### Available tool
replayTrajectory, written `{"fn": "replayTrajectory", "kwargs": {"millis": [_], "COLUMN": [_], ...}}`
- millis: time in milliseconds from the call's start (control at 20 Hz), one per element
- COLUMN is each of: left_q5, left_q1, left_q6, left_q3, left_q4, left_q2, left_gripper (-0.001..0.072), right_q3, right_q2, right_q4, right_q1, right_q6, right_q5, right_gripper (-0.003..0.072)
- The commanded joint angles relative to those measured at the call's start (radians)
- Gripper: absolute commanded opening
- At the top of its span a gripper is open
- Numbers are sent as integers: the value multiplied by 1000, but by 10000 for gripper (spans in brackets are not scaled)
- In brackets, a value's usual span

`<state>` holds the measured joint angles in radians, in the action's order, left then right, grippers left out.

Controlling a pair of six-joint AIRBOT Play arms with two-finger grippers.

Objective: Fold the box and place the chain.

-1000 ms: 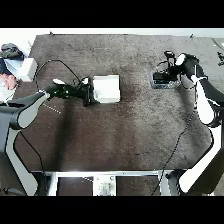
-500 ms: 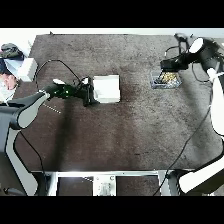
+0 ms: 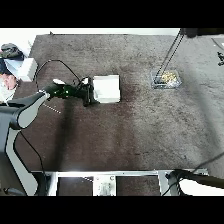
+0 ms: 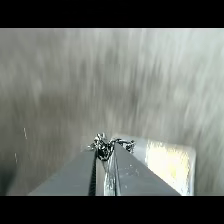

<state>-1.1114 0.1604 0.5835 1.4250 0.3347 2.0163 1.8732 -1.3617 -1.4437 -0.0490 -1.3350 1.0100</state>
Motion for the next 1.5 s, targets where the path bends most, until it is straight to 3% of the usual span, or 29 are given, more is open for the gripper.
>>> {"fn": "replayTrajectory", "kwargs": {"millis": [0,200,350,750,1100,1450], "left_q5": [0,0,0,0,0,0], "left_q1": [1,1,1,1,1,1], "left_q6": [0,0,0,0,0,0], "left_q3": [0,0,0,0,0,0], "left_q4": [0,0,0,0,0,0], "left_q2": [0,0,0,0,0,0], "left_gripper": [417,417,417,417,417,418], "right_q3": [1,1,1,0,-8,-158], "right_q2": [126,186,196,137,-34,-182], "right_q4": [-19,-19,-18,10,98,245], "right_q1": [-67,-152,-203,-355,-471,-500], "right_q6": [42,88,95,94,112,109], "right_q5": [-185,-304,-328,-202,-38,-91], "right_gripper": [12,13,12,12,12,12]}}
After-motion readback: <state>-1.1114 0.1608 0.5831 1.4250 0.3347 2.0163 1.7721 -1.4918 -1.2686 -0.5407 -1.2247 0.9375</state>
